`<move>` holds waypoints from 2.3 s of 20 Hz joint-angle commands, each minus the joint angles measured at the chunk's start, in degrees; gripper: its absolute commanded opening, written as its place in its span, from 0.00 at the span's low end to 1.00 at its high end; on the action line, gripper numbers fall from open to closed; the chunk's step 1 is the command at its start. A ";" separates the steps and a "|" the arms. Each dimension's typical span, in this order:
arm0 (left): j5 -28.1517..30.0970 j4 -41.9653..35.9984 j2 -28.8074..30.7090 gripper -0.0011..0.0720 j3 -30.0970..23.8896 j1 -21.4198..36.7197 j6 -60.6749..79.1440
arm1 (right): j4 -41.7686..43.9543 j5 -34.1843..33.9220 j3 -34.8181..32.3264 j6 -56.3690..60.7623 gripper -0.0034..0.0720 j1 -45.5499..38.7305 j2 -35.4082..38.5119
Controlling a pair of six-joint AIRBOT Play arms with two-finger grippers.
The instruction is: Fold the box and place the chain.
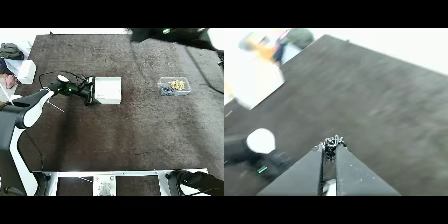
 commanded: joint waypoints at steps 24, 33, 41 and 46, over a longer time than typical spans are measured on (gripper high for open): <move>0.02 0.02 -0.02 0.58 -0.02 0.00 0.00 | 0.07 -5.14 -31.76 7.34 0.47 -13.66 -1.90; 0.02 0.02 0.00 0.58 -0.02 0.00 0.00 | -1.01 -17.55 -44.50 14.38 0.48 -31.21 -6.21; 0.02 0.02 0.00 0.58 -0.02 0.00 0.00 | 5.70 -22.38 -35.82 14.40 0.48 -28.96 -19.47; 0.02 0.02 0.00 0.58 -0.02 0.00 0.00 | 10.14 -23.78 -33.35 14.38 0.47 -28.96 -23.32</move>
